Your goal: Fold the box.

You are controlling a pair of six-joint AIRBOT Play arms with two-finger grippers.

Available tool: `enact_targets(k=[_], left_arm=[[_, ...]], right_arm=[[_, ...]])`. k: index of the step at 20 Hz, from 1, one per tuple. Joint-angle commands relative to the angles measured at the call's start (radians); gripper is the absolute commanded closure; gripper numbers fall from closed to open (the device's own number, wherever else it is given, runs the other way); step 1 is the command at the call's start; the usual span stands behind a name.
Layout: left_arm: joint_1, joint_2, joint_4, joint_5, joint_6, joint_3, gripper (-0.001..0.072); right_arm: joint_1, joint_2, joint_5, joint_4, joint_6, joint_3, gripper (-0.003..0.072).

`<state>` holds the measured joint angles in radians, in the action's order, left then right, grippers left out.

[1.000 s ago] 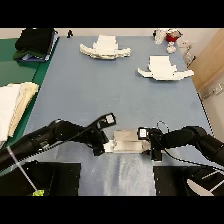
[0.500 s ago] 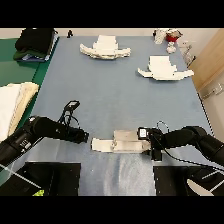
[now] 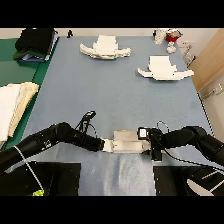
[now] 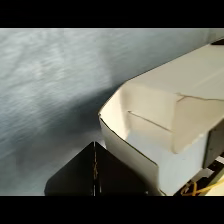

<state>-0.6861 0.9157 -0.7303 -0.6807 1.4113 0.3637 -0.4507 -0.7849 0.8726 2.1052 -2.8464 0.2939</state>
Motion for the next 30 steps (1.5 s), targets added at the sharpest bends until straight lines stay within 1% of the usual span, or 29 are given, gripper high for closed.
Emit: enact_targets(k=[1,5,11,12,13,14,15,18,20,21,22,23,25,27,30], left_arm=[[-0.037,-0.002,0.048,0.026,-0.008,0.040,0.0696],[-0.035,-0.032,0.072,0.023,-0.009,0.079,0.0695],[-0.035,-0.031,0.082,0.014,-0.005,0.081,0.0693],[-0.035,-0.031,0.082,0.010,-0.005,0.081,0.0614],[-0.035,-0.031,0.087,0.000,-0.005,0.081,0.0306],[-0.035,-0.031,0.089,-0.017,-0.005,0.081,0.0228],[-0.035,-0.031,0.088,-0.029,-0.006,0.081,0.0228],[-0.035,-0.030,0.088,-0.019,-0.006,0.081,0.0226],[-0.038,-0.026,0.108,0.014,-0.004,0.081,0.0226],[-0.042,-0.025,0.118,0.014,-0.003,0.085,0.0229],[-0.053,-0.023,0.112,0.005,0.021,0.098,0.0261],[-0.068,-0.023,0.085,0.008,0.072,0.114,0.0268],[-0.103,-0.018,-0.049,0.012,0.258,0.153,0.0268],[-0.160,0.010,-0.185,0.004,0.442,0.193,0.0268],[-0.268,0.088,-0.345,-0.007,0.662,0.272,0.0268]], right_arm=[[0.000,0.001,0.000,0.000,0.000,0.000,0.0138],[0.000,0.001,0.000,0.000,0.000,0.000,0.0139],[0.000,0.001,0.000,0.000,0.000,0.000,0.0138],[0.000,0.001,0.000,0.000,0.000,0.000,0.0138],[0.000,0.001,0.000,0.000,0.000,0.000,0.0139],[0.000,0.001,0.000,0.000,0.000,0.000,0.0138],[0.000,0.001,0.000,0.000,0.000,0.000,0.0139],[0.000,0.001,0.000,0.000,0.000,0.000,0.0139],[0.000,0.001,0.000,0.000,0.000,0.000,0.0139],[0.000,0.001,0.000,0.000,0.000,0.000,0.0139],[0.000,0.001,0.000,0.000,0.000,0.000,0.0138],[0.000,0.001,0.000,0.000,0.000,0.000,0.0139],[0.000,0.001,0.000,0.000,0.000,0.000,0.0139],[0.000,0.001,0.000,0.000,0.000,0.000,0.0139],[0.000,0.001,0.000,0.000,0.000,0.000,0.0139]])
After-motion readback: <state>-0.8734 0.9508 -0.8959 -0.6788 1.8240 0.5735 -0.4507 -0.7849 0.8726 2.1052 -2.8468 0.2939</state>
